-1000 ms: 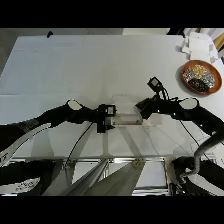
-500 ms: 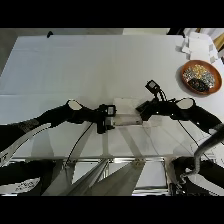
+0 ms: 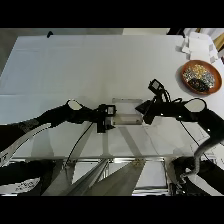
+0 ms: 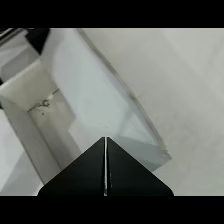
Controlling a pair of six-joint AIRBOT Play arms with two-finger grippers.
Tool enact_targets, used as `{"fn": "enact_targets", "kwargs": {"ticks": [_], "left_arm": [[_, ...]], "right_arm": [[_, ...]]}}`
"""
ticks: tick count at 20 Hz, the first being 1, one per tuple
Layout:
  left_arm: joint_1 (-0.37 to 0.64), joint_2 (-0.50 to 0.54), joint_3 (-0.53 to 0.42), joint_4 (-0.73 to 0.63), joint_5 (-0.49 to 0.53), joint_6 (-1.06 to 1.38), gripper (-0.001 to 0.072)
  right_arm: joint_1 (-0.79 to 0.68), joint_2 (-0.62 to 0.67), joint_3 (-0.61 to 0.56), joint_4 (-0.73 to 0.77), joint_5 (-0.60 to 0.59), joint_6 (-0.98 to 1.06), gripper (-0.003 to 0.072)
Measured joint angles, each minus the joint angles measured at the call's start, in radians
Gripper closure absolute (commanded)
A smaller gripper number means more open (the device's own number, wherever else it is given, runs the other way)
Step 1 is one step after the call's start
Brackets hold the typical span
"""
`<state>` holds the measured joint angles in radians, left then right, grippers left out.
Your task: Fold the box and place the chain.
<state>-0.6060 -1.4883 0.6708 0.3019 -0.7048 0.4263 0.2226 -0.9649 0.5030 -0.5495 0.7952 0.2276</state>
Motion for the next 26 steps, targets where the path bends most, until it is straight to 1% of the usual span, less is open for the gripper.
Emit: {"fn": "enact_targets", "kwargs": {"ticks": [2,4,8,9,10,11,13,14,15,16,21,26], "left_arm": [[0.000,0.000,0.000,0.000,0.000,0.000,0.0439],[0.000,0.000,0.000,0.001,-0.002,0.000,0.0439],[0.000,0.000,0.000,0.001,-0.003,0.000,0.0439],[0.000,0.000,0.000,0.001,-0.003,0.000,0.0439],[0.000,0.000,0.000,0.001,-0.003,0.000,0.0439],[0.000,0.000,0.000,0.001,-0.003,0.000,0.0439],[0.000,0.000,0.000,0.001,-0.003,0.000,0.0439],[0.000,0.000,0.000,0.001,-0.003,0.000,0.0439],[0.000,0.000,0.000,0.002,-0.003,0.000,0.0439],[0.000,0.000,0.000,0.002,-0.003,0.000,0.0439],[0.000,0.000,0.000,0.002,-0.003,0.000,0.0439],[0.000,0.000,0.000,0.002,-0.003,0.000,0.0439]], "right_arm": [[0.000,0.060,0.000,-0.042,0.043,-0.042,0.0672],[0.000,0.116,0.000,-0.120,0.077,-0.081,0.0672],[0.000,0.177,-0.003,-0.388,0.152,-0.117,0.0659],[0.000,0.183,-0.007,-0.444,0.164,-0.120,0.0555],[0.000,0.188,-0.013,-0.491,0.171,-0.123,0.0432],[0.000,0.190,-0.019,-0.523,0.172,-0.125,0.0412],[0.000,0.190,-0.031,-0.568,0.159,-0.134,0.0422],[0.000,0.182,-0.035,-0.581,0.150,-0.145,0.0451],[0.000,0.171,-0.038,-0.581,0.143,-0.162,0.0509],[0.000,0.154,-0.040,-0.572,0.133,-0.188,0.0532],[0.000,0.036,-0.044,-0.451,0.107,-0.351,0.0532],[0.000,-0.053,-0.044,-0.396,0.064,-0.423,0.0536]]}}
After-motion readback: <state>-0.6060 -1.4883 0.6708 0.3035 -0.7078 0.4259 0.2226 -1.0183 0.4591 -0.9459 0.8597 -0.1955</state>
